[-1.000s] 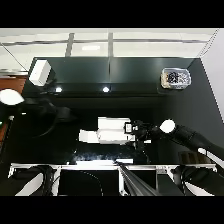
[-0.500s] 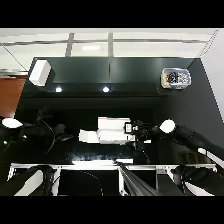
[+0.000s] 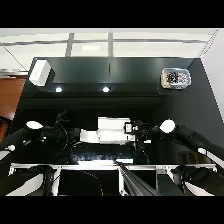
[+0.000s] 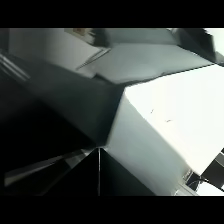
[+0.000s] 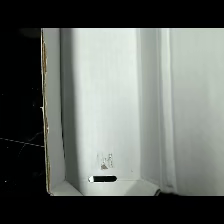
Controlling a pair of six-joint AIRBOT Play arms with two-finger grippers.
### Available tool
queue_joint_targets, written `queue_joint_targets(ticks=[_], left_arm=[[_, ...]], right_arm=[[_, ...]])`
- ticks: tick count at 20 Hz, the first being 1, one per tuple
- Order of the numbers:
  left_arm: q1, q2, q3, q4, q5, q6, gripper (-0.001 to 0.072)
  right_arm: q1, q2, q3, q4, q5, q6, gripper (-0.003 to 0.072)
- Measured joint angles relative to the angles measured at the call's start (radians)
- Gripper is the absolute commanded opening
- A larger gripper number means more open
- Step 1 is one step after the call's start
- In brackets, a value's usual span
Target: Fold the box and place the chain.
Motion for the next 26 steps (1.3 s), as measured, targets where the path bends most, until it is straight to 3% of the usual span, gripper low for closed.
queue_joint_targets(ticks=[2, 3, 4, 5, 7, 12, 16, 22, 26], left_arm=[[-0.021, -0.017, 0.026, -0.007, 0.001, 0.016, 0.0032], [-0.028, -0.021, 0.040, -0.014, -0.007, 0.024, 0.0120], [-0.033, -0.025, 0.053, -0.016, -0.021, 0.029, 0.0289], [-0.036, -0.027, 0.068, -0.018, -0.032, 0.033, 0.0404], [-0.040, -0.031, 0.097, -0.020, -0.065, 0.040, 0.0572], [-0.046, -0.033, 0.161, -0.034, -0.165, 0.063, 0.0574], [-0.079, -0.035, 0.181, -0.050, -0.179, 0.083, 0.0554], [-0.227, -0.035, 0.195, -0.057, -0.080, 0.065, 0.0546], [-0.312, -0.036, 0.232, -0.042, 0.009, -0.028, 0.0502]], right_arm=[[0.000, 0.000, 0.000, 0.000, 0.000, 0.000, 0.0462], [0.000, 0.000, 0.000, 0.000, 0.000, 0.000, 0.0461], [0.000, 0.000, 0.000, 0.000, 0.000, 0.000, 0.0461], [0.000, 0.000, 0.000, 0.000, 0.000, 0.000, 0.0461], [0.000, 0.000, 0.000, 0.000, 0.000, 0.000, 0.0461], [0.000, 0.000, 0.000, 0.000, 0.000, 0.000, 0.0461], [0.000, 0.000, 0.000, 0.000, 0.000, 0.000, 0.0461], [0.000, 0.000, 0.000, 0.000, 0.000, 0.000, 0.0461], [0.000, 0.000, 0.000, 0.000, 0.000, 0.000, 0.0461]])
